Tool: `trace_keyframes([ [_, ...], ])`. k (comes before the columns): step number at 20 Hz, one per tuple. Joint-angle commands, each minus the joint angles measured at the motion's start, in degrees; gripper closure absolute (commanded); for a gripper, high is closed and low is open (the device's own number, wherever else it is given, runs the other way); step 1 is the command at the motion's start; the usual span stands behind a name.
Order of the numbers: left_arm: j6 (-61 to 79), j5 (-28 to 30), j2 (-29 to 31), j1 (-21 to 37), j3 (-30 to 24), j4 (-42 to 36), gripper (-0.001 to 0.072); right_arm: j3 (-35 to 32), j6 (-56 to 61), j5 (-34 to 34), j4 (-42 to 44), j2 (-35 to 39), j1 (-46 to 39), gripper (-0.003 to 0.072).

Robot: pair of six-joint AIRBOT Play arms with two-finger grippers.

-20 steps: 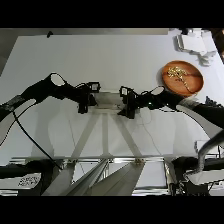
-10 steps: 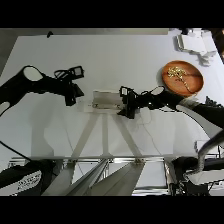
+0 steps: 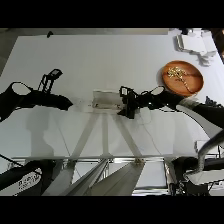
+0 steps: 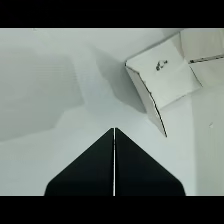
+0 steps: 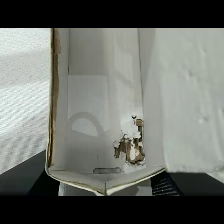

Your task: Fold the box and place the chain.

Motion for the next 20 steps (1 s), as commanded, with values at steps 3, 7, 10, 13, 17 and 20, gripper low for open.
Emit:
trace_keyframes([
  [3,-6.0,-0.2,-6.9,-3.4,-2.0,-6.2,0.0704,0.0,0.0,0.0,0.0,0.0,0.0,0.0286],
  [7,-6.0,0.9,-9.9,-6.2,-2.0,-6.8,0.0704,0.0,0.0,0.0,0.0,0.0,0.0,0.0286],
  [10,-3.0,-0.6,-9.7,-6.3,-1.9,-12.9,0.0704,0.0,0.0,0.0,0.0,0.0,0.0,0.0286],
  [13,1.0,-0.7,-9.1,-6.3,-1.9,-20.0,0.0703,0.0,0.0,0.0,0.0,0.0,0.0,0.0286],
  [17,2.0,-0.7,-6.5,-6.3,-1.9,-21.3,0.0703,0.0,0.0,0.0,0.0,0.0,0.0,0.0286],
  [20,2.0,-0.7,-5.2,-5.9,-1.9,-21.3,0.0702,0.0,0.0,0.0,0.0,0.0,0.0,0.0286],
])
